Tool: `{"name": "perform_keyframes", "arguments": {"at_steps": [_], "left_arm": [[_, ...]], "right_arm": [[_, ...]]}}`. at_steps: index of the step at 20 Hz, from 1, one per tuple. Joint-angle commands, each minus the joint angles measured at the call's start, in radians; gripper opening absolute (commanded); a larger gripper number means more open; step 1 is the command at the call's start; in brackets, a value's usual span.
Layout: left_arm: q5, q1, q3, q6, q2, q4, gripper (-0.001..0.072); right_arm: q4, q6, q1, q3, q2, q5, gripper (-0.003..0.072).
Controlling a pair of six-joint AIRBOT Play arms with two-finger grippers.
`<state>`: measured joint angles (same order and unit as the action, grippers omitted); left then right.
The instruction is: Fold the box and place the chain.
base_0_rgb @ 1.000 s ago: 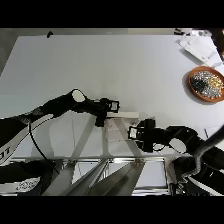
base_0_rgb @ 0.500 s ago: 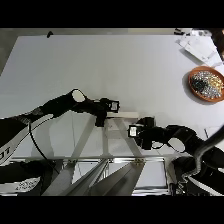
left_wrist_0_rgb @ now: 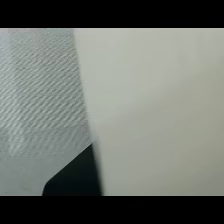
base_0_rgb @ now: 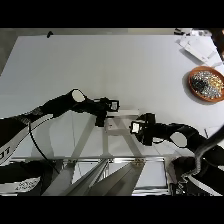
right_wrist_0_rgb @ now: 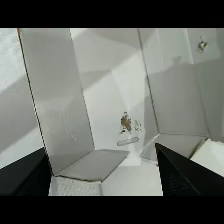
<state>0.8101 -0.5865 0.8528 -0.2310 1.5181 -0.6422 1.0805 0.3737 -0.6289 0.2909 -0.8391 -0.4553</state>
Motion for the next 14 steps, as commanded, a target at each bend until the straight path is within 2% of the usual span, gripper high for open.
{"name": "perform_keyframes", "arguments": {"at_steps": [1,8,14], "left_arm": [[0.003,-0.001,0.0,0.0,0.0,-0.002,0.0013],[0.003,-0.001,0.0,0.0,0.0,-0.002,0.0013],[0.003,-0.001,0.0,0.0,0.0,-0.002,0.0013]], "right_arm": [[-0.035,-0.076,0.029,0.004,0.022,0.01,0.0688],[-0.035,-0.076,0.029,0.004,0.036,0.061,0.0669],[-0.04,-0.077,0.126,0.004,0.037,0.08,0.0673]]}}
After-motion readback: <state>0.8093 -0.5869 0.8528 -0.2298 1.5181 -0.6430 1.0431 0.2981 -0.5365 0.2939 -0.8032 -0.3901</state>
